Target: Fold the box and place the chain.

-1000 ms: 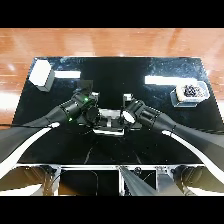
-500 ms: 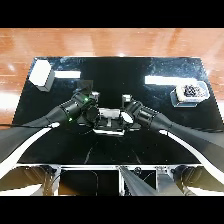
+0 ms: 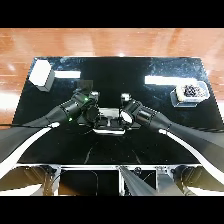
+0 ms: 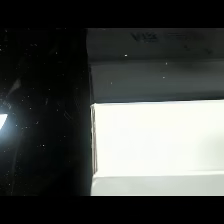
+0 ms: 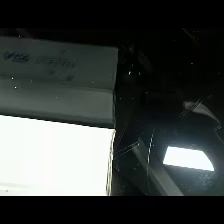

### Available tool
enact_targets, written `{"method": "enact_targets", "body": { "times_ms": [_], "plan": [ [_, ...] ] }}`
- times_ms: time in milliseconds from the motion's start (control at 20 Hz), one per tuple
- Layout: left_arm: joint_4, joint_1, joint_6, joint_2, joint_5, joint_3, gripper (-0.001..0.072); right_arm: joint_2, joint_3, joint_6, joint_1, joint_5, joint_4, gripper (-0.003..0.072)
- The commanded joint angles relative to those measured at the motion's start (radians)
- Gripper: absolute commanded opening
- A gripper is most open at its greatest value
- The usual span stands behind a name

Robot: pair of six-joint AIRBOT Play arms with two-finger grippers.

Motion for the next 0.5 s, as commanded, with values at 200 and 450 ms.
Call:
{"method": "enact_targets", "body": {
  "times_ms": [200, 450],
  "plan": [
    [-0.001, -0.001, 0.003, 0.000, 0.003, 0.001, 0.0020, 0.000, 0.001, -0.009, 0.000, -0.006, 0.013, 0.0196],
    [0.001, -0.001, 0.003, 0.000, 0.002, 0.001, 0.0020, 0.000, 0.049, 0.013, 0.000, 0.019, -0.037, 0.0376]
  ]
}}
